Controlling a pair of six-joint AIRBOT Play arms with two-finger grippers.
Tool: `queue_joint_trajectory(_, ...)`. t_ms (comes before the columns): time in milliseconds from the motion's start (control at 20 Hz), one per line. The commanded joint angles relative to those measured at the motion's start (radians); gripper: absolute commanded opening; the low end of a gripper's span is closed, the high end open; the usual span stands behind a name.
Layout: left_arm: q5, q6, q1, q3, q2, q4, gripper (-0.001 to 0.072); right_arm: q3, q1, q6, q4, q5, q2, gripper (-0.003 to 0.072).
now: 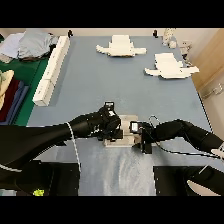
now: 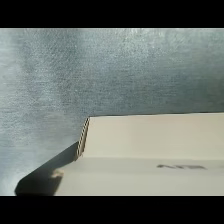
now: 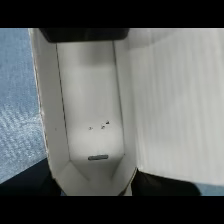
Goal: Fold the box.
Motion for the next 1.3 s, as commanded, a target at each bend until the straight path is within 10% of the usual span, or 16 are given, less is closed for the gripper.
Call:
queue_joint_trajectory(0, -0.001, -0.017, -0.011, 0.005, -0.016, 0.013, 0.0256, 0.000, 0.000, 0.000, 0.000, 0.000, -0.001, 0.0543)
queue_joint_trajectory(50, -0.001, -0.018, -0.011, 0.005, -0.016, 0.014, 0.0009, 0.000, 0.000, 0.000, 0.000, 0.000, -0.001, 0.0543)
queue_joint_trajectory(400, 0.000, -0.033, -0.016, 0.005, -0.016, 0.011, 0.0026, 0.000, 0.000, 0.000, 0.000, 0.000, -0.001, 0.0543)
queue_joint_trajectory(500, -0.007, -0.035, -0.016, 0.008, -0.015, 0.004, 0.0552, 0.000, 0.000, 0.000, 0.000, 0.000, -0.001, 0.0543)
queue_joint_trajectory(550, -0.023, -0.034, -0.015, 0.014, -0.014, 0.004, 0.0600, 0.000, 0.000, 0.000, 0.000, 0.000, -0.001, 0.0543)
queue_joint_trajectory(1050, -0.263, 0.073, -0.014, 0.141, 0.214, 0.064, 0.0599, 0.000, 0.000, 0.000, 0.000, 0.000, -0.001, 0.0543)
queue_joint_trajectory(1100, -0.258, 0.072, -0.015, 0.141, 0.239, 0.065, 0.0562, 0.000, 0.000, 0.000, 0.000, 0.000, -0.001, 0.0543)
queue_joint_trajectory(1150, -0.252, 0.074, -0.015, 0.141, 0.255, 0.064, 0.0189, 0.000, 0.000, 0.000, 0.000, 0.000, -0.001, 0.0543)
queue_joint_trajectory(1200, -0.238, 0.130, -0.014, 0.141, 0.262, 0.069, 0.0014, 0.000, 0.000, 0.000, 0.000, 0.000, -0.001, 0.0543)
queue_joint_trajectory(1250, -0.223, 0.177, -0.014, 0.141, 0.263, 0.070, 0.0013, 0.000, 0.000, 0.000, 0.000, 0.000, -0.001, 0.0543)
